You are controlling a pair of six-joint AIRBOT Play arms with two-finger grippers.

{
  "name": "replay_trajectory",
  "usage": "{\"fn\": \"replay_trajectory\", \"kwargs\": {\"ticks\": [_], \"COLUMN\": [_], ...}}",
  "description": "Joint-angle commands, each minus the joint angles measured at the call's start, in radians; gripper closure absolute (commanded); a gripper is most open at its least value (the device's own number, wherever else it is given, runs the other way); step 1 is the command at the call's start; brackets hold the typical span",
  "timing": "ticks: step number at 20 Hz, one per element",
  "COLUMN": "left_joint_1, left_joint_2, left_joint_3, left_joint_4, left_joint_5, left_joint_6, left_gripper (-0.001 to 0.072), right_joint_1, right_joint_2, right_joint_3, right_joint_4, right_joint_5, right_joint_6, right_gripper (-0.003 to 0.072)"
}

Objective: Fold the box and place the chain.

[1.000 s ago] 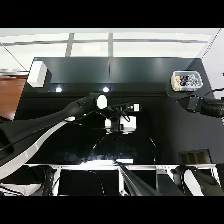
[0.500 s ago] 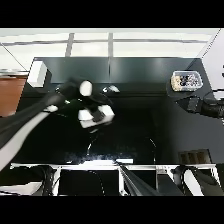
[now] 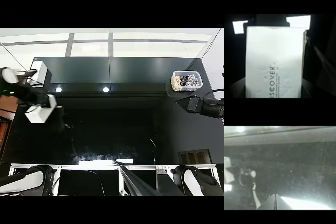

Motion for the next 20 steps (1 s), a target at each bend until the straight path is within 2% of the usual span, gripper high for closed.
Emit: {"fn": "replay_trajectory", "kwargs": {"ticks": [1, 4, 6, 8, 11, 17, 18, 19, 20], "left_joint_1": [0.196, 0.249, 0.248, 0.25, 0.25, 0.245, 0.243, 0.242, 0.242], "left_joint_2": [0.011, 0.009, -0.013, -0.067, -0.146, -0.308, -0.32, -0.323, -0.322], "left_joint_3": [-0.014, -0.014, -0.009, 0.023, 0.078, 0.225, 0.238, 0.244, 0.247], "left_joint_4": [0.005, 0.008, -0.001, -0.04, -0.195, -0.279, -0.28, -0.28, -0.279], "left_joint_5": [0.158, 0.38, 0.479, 0.466, 0.445, 0.414, 0.415, 0.42, 0.419], "left_joint_6": [-0.038, 0.072, 0.144, 0.273, 0.481, 0.506, 0.504, 0.5, 0.499], "left_gripper": [0.0349, 0.0349, 0.0352, 0.0357, 0.0357, 0.0353, 0.0277, 0.0067, -0.0007], "right_joint_1": [0.0, 0.0, 0.0, 0.0, 0.0, 0.0, 0.0, 0.0, 0.0], "right_joint_2": [0.001, 0.001, 0.0, 0.0, 0.0, 0.0, 0.0, 0.0, 0.0], "right_joint_3": [0.0, 0.0, 0.0, 0.0, 0.0, 0.0, 0.0, 0.0, 0.0], "right_joint_4": [0.0, 0.0, 0.0, 0.001, 0.001, 0.001, 0.001, 0.001, 0.001], "right_joint_5": [-0.01, -0.03, -0.06, -0.095, -0.121, -0.164, -0.17, -0.171, -0.17], "right_joint_6": [0.0, 0.0, 0.0, 0.0, 0.0, 0.011, 0.015, 0.017, 0.018], "right_gripper": [0.0675, 0.0675, 0.0675, 0.0675, 0.0675, 0.0675, 0.0675, 0.0675, 0.0675]}}
